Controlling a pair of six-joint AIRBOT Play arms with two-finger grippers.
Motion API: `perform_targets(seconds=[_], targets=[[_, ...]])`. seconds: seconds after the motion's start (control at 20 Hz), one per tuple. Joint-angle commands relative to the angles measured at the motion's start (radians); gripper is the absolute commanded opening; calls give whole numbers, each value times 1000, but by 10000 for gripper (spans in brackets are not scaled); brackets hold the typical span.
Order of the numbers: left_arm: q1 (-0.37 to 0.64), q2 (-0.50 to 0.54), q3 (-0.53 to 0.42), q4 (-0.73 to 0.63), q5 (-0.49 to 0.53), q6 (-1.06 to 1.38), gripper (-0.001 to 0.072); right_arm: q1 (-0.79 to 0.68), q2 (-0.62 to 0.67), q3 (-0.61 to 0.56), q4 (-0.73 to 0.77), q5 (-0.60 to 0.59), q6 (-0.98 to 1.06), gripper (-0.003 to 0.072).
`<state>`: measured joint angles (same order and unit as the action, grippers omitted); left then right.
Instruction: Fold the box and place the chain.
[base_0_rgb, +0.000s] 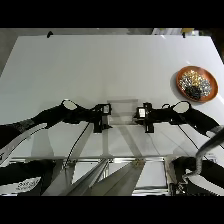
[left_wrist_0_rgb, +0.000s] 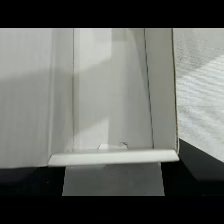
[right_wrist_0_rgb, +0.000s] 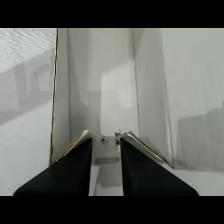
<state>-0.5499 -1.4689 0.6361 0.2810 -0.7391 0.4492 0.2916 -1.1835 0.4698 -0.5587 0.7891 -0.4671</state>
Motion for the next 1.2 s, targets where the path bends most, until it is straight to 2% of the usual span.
perform_targets(seconds=[0.0, 0.05, 0.25, 0.3, 0.4, 0.45, 0.7, 0.9, 1.0, 1.15], targets=[[0, -1, 0, -3, 2, -4, 149, 31, -26, -1, 14, 3, -33, 300], [0, -1, 0, -3, 2, -4, 149, 30, -26, -1, 14, 2, -32, 349], [0, -1, 0, -3, 2, -4, 149, -14, -4, -1, 3, 7, 32, 333], [0, -1, 0, -3, 2, -4, 149, -29, 17, -1, -18, 7, 81, 287], [0, -1, 0, -3, 2, -4, 149, -60, 72, -1, -73, 8, 206, 77], [0, -1, 0, -3, 2, -4, 149, -72, 104, -1, -104, 8, 270, 11], [0, -1, 0, -3, 2, -4, 149, -103, 227, -1, -154, 10, 498, 9], [0, -1, 0, -3, 2, -4, 149, -167, 270, -1, -180, -31, 752, 9], [0, -1, 0, -3, 2, -4, 149, -219, 270, -1, -274, -92, 984, 9], [0, -1, 0, -3, 2, -4, 149, -308, 259, -1, -473, -92, 1343, 9]])
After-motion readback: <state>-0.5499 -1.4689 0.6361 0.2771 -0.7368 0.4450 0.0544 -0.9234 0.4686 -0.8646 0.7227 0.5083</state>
